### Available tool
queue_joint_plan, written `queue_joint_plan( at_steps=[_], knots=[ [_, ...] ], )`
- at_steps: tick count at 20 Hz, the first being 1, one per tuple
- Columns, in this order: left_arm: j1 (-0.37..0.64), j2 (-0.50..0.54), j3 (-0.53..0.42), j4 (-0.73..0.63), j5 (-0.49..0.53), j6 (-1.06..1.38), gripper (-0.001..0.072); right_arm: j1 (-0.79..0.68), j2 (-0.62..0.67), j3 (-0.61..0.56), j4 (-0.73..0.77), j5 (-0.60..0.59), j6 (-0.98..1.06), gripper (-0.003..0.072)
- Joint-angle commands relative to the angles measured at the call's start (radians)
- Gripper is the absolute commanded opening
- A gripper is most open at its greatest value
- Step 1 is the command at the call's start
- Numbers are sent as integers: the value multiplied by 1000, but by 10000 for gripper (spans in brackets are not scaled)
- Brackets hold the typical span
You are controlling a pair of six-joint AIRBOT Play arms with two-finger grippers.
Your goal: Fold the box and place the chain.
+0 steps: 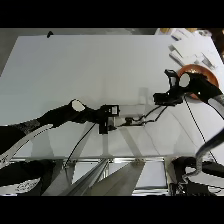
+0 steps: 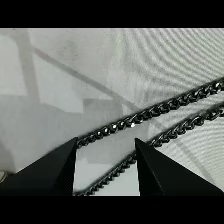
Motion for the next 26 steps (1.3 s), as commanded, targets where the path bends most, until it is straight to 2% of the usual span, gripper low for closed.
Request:
queue_joint_plan(
  at_steps=[1,6,10,14,17,19,22,26],
  knots=[
    [0,1,0,0,0,0,322,-1,-19,-14,0,-29,35,354],
    [0,1,0,0,0,0,322,-1,-62,-14,1,-34,34,251],
    [0,1,0,0,0,0,322,-1,-66,-14,2,-35,-2,16],
    [0,1,0,0,0,0,322,-1,-8,-14,2,16,-89,16],
    [0,1,0,0,0,0,322,0,111,-14,24,48,-111,16],
    [0,1,0,0,0,0,322,8,213,-14,118,97,-187,16],
    [0,1,0,0,0,0,322,67,359,-14,226,168,-242,16],
    [0,1,0,0,0,0,322,201,500,-14,251,224,-238,16]
  ],
)
